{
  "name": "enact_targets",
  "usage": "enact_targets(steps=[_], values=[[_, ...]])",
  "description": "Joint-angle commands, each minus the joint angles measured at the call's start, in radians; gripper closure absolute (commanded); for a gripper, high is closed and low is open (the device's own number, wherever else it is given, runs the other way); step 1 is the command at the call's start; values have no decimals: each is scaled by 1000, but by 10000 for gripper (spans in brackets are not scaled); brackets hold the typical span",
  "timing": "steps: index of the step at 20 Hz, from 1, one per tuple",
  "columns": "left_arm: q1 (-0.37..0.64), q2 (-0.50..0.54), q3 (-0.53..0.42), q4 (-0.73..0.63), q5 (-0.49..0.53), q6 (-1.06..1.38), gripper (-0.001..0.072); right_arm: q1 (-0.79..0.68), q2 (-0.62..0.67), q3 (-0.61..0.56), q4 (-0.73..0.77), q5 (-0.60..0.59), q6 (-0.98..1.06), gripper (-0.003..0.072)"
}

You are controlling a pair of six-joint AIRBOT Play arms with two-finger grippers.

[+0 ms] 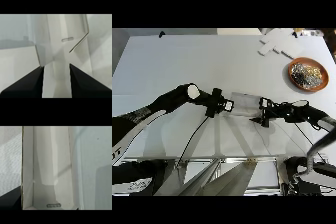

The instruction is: Fold the box and place the chain.

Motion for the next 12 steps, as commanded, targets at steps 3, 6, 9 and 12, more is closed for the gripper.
enact_targets(steps=[3, 6, 9, 12], values=[[-22, -9, 0, -55, -16, 42, 379, 0, 0, 0, 0, 0, 0, 231], [-38, -9, 0, -66, -71, 42, 457, 0, 0, 0, 0, 0, 0, 231], [-45, -8, 0, -70, -133, 41, 457, 0, 0, 0, 0, 0, 0, 231], [-45, -8, 0, -74, -138, 41, 459, 0, 0, 0, 0, 0, 0, 231]])
